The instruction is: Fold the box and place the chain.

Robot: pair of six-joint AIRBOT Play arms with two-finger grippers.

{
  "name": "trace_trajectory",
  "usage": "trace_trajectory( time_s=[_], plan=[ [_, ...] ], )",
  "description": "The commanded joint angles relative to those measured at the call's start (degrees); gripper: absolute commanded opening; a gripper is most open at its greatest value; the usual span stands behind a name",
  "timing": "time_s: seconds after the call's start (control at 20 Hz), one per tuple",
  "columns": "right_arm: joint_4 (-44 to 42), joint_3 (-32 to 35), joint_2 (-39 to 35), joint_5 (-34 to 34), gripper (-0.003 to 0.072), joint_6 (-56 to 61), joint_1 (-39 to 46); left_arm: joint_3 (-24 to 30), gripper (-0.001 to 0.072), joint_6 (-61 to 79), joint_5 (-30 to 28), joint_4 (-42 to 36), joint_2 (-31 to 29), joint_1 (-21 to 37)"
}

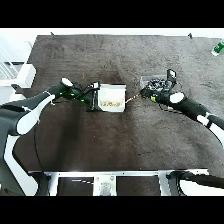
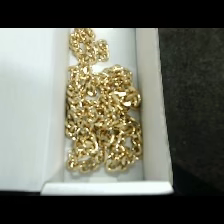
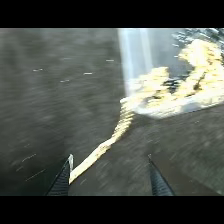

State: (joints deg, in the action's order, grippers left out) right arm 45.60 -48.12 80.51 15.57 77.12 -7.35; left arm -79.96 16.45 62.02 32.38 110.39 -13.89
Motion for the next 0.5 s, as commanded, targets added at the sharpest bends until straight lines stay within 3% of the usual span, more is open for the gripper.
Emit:
trace_trajectory(
  time_s=[0.0,0.25,0.35,0.4,0.45],
  plan=[
    [-1.07,-5.75,8.00,-0.55,0.0536,0.26,0.42,-0.02,0.0482,0.02,-0.02,0.02,-0.02,0.00],
    [-2.45,-12.79,14.62,-0.11,0.0435,0.28,-1.25,-0.02,0.0482,0.02,-0.02,0.02,-0.02,0.02],
    [-2.78,-12.98,15.10,0.09,0.0183,0.28,-1.25,-0.02,0.0482,0.02,-0.02,0.02,-0.02,0.00],
    [-2.78,-12.98,14.80,0.11,0.0012,0.28,-1.25,-0.02,0.0483,0.02,-0.02,0.02,-0.02,0.02],
    [-2.75,-12.87,13.92,0.33,0.0013,0.26,-1.42,-0.02,0.0482,0.02,-0.02,0.02,-0.02,0.00]
  ],
)
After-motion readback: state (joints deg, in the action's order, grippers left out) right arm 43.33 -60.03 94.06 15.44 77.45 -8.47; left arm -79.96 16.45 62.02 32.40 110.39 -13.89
